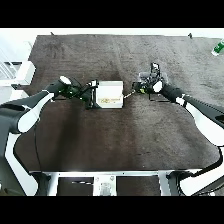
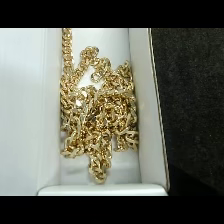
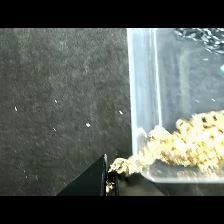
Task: Fold the box and place the chain.
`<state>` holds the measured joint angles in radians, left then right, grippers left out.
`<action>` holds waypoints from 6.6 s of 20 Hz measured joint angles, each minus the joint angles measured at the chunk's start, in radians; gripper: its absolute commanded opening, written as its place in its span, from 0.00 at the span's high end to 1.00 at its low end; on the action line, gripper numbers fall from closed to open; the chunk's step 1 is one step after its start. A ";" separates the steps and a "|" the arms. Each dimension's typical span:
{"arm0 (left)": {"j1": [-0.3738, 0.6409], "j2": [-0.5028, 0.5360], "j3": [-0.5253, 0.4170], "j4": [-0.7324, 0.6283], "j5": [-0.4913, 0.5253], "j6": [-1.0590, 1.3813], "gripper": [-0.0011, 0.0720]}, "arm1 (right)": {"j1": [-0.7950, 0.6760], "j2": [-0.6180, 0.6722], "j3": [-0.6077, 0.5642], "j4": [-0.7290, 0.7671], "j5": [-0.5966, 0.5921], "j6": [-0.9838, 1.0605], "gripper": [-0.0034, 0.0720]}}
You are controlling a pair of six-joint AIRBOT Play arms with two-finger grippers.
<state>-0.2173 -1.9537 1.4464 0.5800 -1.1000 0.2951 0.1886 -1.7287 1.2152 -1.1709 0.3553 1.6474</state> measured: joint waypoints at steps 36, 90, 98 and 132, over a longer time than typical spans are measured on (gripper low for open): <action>0.000 0.000 0.000 0.000 0.000 -0.003 0.26 | 0.453 0.315 -0.100 -0.007 -0.028 -0.022 0.94; 0.000 0.000 0.000 0.001 0.000 -0.003 0.26 | 0.127 0.402 -0.029 -0.027 0.046 -0.080 0.94; 0.000 0.000 0.000 0.001 0.000 -0.003 0.26 | 0.296 0.527 -0.029 -0.049 0.143 -0.105 0.94; 0.000 0.000 0.000 0.001 0.000 -0.003 0.26 | 0.383 0.377 -0.127 -0.086 0.041 -0.089 0.74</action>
<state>-0.2169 -1.9537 1.4464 0.5812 -1.0996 0.2916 0.5716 -1.3514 1.0882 -1.2572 0.3965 1.5585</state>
